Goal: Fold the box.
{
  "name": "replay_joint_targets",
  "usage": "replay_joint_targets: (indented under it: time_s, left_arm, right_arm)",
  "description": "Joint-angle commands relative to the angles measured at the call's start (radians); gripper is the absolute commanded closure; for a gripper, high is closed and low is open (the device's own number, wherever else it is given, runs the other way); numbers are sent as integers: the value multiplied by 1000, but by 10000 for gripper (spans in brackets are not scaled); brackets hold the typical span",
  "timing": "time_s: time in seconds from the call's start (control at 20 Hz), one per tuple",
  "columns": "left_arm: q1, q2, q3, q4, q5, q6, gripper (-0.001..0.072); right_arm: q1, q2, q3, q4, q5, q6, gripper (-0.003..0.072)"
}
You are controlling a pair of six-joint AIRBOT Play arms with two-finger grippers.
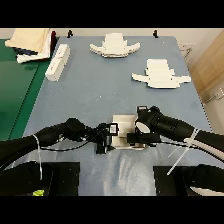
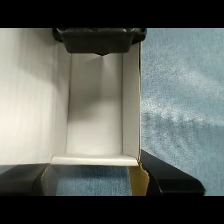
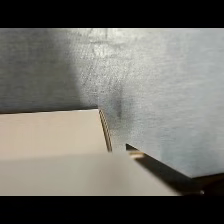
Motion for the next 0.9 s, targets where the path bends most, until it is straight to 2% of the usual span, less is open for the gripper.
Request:
replay_joint_targets:
  time_s: [0.0, 0.2, 0.4, 0.5, 0.55, 0.65, 0.7, 0.75, 0.8, 0.85]
  left_arm:
    - [0, 0, 0, 1, 0, 0, 360]
    - [0, 0, 0, 1, 0, 0, 361]
    - [0, 0, 0, 1, 0, 0, 361]
    - [0, 0, 0, 1, 0, 0, 361]
    - [0, 0, 0, 1, 0, 0, 361]
    - [0, 0, 0, 1, 0, 0, 361]
    - [0, 0, 0, 1, 0, 0, 361]
    - [0, 0, 0, 1, 0, 0, 361]
    - [0, 0, 0, 1, 0, 0, 361]
    - [0, 0, 0, 1, 0, 0, 361]
  right_arm:
    - [0, 2, 27, 30, 11, -27, 97]
    - [0, 41, 114, -5, 95, -46, 97]
    - [-6, 130, 148, -151, 250, -58, 102]
    - [-31, 187, 148, -174, 285, -93, 263]
    - [-54, 217, 148, -185, 280, -119, 308]
    - [-135, 256, 137, -216, 251, -187, 562]
    - [-205, 261, 118, -219, 205, -237, 568]
    - [-305, 260, 90, -185, 123, -322, 646]
    - [-409, 249, 65, -104, 35, -440, 684]
    - [-529, 220, 52, 30, -42, -579, 684]
